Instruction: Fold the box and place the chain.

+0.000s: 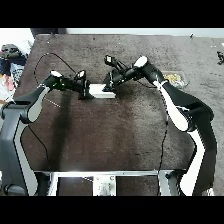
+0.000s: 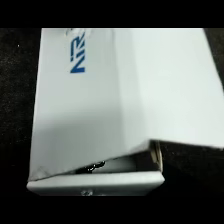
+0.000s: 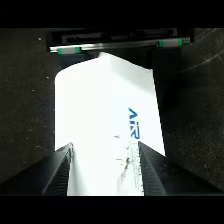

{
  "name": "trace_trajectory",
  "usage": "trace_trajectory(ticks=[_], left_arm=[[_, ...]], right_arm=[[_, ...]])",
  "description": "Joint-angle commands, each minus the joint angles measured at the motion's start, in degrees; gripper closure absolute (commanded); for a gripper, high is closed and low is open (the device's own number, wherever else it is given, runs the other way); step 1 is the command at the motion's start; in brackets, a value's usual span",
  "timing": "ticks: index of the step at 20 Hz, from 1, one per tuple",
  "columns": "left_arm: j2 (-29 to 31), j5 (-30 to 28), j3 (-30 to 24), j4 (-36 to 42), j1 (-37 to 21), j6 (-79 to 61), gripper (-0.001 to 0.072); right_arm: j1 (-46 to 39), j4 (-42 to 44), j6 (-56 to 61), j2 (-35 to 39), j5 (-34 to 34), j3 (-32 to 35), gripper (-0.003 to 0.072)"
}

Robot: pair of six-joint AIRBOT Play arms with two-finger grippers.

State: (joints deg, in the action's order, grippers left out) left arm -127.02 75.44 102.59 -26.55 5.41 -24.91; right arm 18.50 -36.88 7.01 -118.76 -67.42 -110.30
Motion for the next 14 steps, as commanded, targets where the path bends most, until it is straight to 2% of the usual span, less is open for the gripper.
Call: trace_trajectory(ticks=[1,9,10,13,14], left_arm=[[0.02,0.00,0.02,0.00,0.02,-0.02,0.0342],[0.02,0.00,0.02,0.00,0.02,-0.02,0.0342],[0.02,0.00,0.02,0.00,0.02,-0.02,0.0342],[0.02,0.00,0.02,0.00,0.02,-0.02,0.0342],[0.02,0.00,0.02,0.00,0.02,-0.02,0.0342]], right_arm=[[0.13,0.00,0.07,-0.42,3.41,0.00,0.0246],[0.11,0.00,0.04,0.66,6.60,-0.07,0.0250],[0.11,0.00,0.04,0.66,6.47,-0.07,0.0357],[0.13,-0.50,0.04,0.63,5.05,-0.04,0.0373],[0.13,-0.85,0.07,0.63,4.28,-0.04,0.0455]])
